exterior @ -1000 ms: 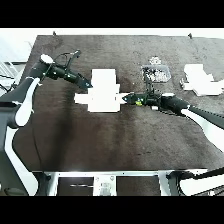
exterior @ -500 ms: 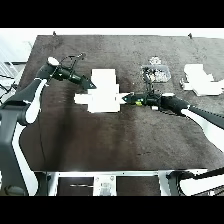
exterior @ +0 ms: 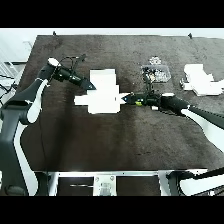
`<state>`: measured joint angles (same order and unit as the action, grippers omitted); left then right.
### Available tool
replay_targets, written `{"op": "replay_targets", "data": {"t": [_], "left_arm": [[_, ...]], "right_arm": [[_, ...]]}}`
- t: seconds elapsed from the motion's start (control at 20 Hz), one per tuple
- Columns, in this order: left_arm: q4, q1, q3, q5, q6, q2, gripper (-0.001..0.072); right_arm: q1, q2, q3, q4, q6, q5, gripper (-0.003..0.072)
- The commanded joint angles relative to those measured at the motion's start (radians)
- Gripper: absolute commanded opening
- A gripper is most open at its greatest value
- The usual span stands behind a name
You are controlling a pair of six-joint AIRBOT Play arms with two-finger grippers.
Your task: Fold the box and place the chain.
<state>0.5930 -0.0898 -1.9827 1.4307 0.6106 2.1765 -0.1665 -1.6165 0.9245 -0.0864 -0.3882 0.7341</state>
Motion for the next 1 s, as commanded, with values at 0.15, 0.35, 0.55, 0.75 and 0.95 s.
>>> {"op": "replay_targets", "data": {"t": [0.15,0.35,0.55,0.75,0.95], "left_arm": [[0.0,0.004,-0.001,0.028,-0.043,0.0,0.0336],[0.002,0.003,0.0,0.022,-0.072,0.002,0.0238],[0.002,0.003,0.001,0.05,-0.132,0.002,0.0044],[0.001,0.003,0.001,0.076,-0.308,0.001,0.0016],[-0.021,0.003,0.001,0.081,-0.446,-0.006,0.0012]], "right_arm": [[0.0,0.0,0.0,0.0,0.0,-0.001,0.0007],[0.0,0.0,0.0,0.001,0.0,-0.001,0.0007],[0.0,0.0,0.0,0.002,0.0,-0.001,0.0008],[0.013,0.0,0.0,0.023,0.0,0.0,0.0195],[0.128,0.001,0.002,0.107,0.0,0.097,0.038]]}}
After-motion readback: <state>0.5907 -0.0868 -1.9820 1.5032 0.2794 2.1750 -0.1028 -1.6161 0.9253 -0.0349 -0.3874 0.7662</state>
